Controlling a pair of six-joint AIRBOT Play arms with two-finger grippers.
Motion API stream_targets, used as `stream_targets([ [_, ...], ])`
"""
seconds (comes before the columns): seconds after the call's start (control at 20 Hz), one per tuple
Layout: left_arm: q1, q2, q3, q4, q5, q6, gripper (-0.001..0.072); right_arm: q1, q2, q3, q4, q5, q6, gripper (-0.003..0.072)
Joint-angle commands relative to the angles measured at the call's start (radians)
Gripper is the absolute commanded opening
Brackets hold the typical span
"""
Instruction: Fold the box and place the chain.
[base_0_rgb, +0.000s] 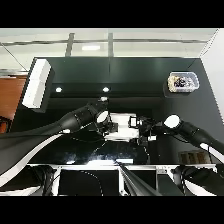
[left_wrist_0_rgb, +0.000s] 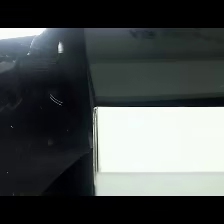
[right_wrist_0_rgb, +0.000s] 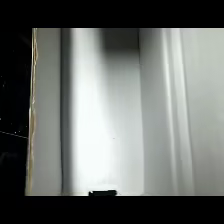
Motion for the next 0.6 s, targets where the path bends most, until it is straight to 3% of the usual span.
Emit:
stream_targets([
  [0.0, 0.003, 0.000, 0.001, 0.003, 0.003, 0.007, 0.0029, -0.003, 0.042, 0.004, -0.060, 0.002, 0.098, 0.0699],
  [0.25, 0.003, 0.000, 0.001, 0.004, 0.001, 0.008, 0.0029, -0.003, 0.146, 0.004, -0.248, 0.061, 0.155, 0.0697],
  [0.55, 0.004, 0.000, 0.001, 0.006, 0.003, 0.008, 0.0030, -0.001, 0.151, 0.004, -0.237, 0.065, 0.156, 0.0665],
])
